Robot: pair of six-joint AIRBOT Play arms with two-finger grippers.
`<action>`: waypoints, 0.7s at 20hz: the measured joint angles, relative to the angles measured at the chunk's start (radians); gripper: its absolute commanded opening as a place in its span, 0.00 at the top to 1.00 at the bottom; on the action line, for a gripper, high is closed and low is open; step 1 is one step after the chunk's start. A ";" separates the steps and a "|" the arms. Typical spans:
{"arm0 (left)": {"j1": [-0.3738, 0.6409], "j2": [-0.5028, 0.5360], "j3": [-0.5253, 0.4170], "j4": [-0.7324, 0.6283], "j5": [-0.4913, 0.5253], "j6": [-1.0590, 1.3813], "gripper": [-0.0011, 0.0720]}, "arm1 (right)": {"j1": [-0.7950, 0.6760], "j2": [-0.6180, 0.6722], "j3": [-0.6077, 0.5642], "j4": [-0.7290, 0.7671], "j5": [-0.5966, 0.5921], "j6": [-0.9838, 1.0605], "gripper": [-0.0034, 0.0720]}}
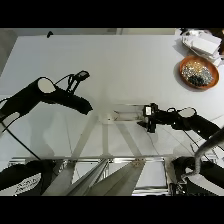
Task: Fold the box and place the chain.
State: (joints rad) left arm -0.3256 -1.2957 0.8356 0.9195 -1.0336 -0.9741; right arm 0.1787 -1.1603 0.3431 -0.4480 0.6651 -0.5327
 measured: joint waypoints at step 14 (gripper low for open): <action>-0.140 -0.214 -0.004 -0.121 0.069 -0.174 0.98 | 0.000 0.000 0.000 0.000 0.000 0.000 0.43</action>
State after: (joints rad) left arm -0.4656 -1.5101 0.8318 0.7986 -0.9649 -1.1484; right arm 0.1787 -1.1603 0.3431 -0.4480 0.6655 -0.5327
